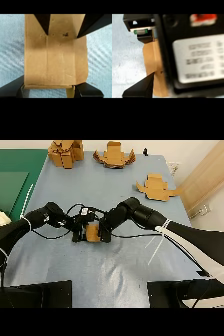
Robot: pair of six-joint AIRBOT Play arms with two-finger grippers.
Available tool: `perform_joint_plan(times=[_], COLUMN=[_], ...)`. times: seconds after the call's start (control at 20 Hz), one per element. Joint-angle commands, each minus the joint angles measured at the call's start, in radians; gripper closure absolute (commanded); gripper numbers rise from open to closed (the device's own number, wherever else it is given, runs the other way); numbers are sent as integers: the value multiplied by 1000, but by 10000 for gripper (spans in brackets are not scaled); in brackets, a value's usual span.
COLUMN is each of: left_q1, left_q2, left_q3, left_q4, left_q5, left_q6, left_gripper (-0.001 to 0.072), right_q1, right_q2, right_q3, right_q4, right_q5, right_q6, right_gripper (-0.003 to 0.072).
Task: Fold the box.
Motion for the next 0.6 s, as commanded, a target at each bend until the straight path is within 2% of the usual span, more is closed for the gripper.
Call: perform_joint_plan(times=[0.0, 0.55], left_q1=[1, 0], left_q2=[1, 1], left_q3=[0, 0], left_q4=[0, 0], left_q5=[0, 1], left_q6=[0, 0], left_gripper=[531, 531], right_q1=[31, 69], right_q2=[47, 69], right_q3=[1, -63], right_q4=[-78, -137], right_q5=[31, 120], right_q6=[70, 59], right_gripper=[336, 338])
